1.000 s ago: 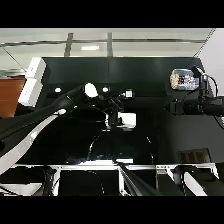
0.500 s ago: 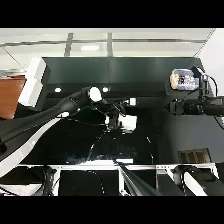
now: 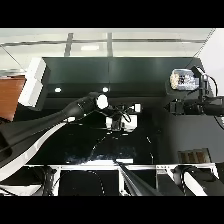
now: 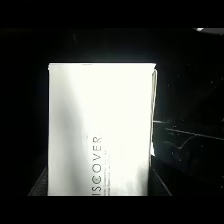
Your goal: Fold the box and place the chain.
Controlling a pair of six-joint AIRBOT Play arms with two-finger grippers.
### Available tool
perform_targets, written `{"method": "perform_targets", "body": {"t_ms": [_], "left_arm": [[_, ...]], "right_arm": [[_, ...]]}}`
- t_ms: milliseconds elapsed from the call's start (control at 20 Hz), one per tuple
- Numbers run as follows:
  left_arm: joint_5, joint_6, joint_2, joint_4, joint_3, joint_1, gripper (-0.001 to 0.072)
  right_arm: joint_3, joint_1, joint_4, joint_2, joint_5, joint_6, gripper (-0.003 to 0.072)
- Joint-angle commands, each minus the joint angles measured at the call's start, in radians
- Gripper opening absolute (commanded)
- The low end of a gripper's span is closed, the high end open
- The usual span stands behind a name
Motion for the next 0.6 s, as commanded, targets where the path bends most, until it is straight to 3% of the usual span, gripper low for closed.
{"method": "perform_targets", "body": {"t_ms": [0,150,400,450,550], "left_arm": [[-0.007,-0.146,0.066,0.051,0.000,0.018,0.0291],[-0.136,-0.405,0.153,0.177,0.000,0.115,0.0290],[-0.520,-0.996,0.256,0.549,-0.006,0.430,0.0291],[-0.596,-1.060,0.275,0.553,-0.026,0.527,0.0291],[-0.640,-1.081,0.331,0.496,-0.101,0.707,0.0291]], "right_arm": [[-0.001,-0.001,0.000,0.001,-0.006,0.000,0.0017],[-0.001,-0.001,0.000,0.001,-0.005,0.000,0.0017],[-0.002,-0.001,0.000,0.000,-0.010,0.000,0.0017],[-0.002,-0.001,0.000,0.001,-0.010,0.000,0.0017],[-0.002,-0.001,0.000,0.001,-0.008,0.000,0.0017]]}}
